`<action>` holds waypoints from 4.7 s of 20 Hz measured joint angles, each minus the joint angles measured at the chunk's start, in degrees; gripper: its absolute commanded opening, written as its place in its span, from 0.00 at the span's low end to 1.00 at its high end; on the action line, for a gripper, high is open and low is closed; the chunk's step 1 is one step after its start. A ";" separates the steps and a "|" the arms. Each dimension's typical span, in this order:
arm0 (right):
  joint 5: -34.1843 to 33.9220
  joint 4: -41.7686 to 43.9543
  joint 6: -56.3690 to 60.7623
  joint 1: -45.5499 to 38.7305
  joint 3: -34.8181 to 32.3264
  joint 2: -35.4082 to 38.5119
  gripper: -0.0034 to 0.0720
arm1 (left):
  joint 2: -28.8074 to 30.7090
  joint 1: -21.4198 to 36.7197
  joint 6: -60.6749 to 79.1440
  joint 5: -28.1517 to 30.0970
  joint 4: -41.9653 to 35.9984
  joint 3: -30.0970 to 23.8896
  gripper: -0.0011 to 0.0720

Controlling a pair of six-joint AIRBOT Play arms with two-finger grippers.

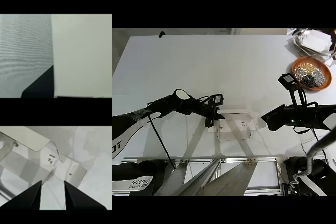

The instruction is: Fold the box and place the chain.

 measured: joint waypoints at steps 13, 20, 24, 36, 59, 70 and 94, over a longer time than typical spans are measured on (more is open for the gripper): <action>-4.76 -0.07 -10.93 0.00 -2.27 -0.94 0.06 | 0.00 0.00 0.13 -0.02 0.00 0.00 0.03; -12.61 4.66 -31.28 1.99 -9.77 -3.39 0.05 | 0.00 0.00 0.00 -0.04 0.00 0.00 0.03; -17.92 3.50 -45.13 3.48 -11.96 -4.37 0.84 | 0.00 0.00 -0.02 -0.04 -0.02 0.00 0.03; -17.29 5.60 -70.25 11.02 -20.76 -2.03 0.97 | 0.00 0.00 -0.02 -0.07 -0.02 0.00 0.03; -38.18 20.87 -80.94 10.75 -22.88 -9.55 0.97 | 0.00 0.00 -0.02 -0.04 -0.02 0.00 0.03; -31.47 26.25 -83.30 3.34 -22.12 -9.64 0.96 | 0.00 0.00 -0.02 -0.04 -0.02 0.00 0.03; -16.94 30.69 -88.70 -4.68 -15.28 -19.26 0.94 | -0.02 0.00 -0.04 -0.07 -0.04 0.00 0.03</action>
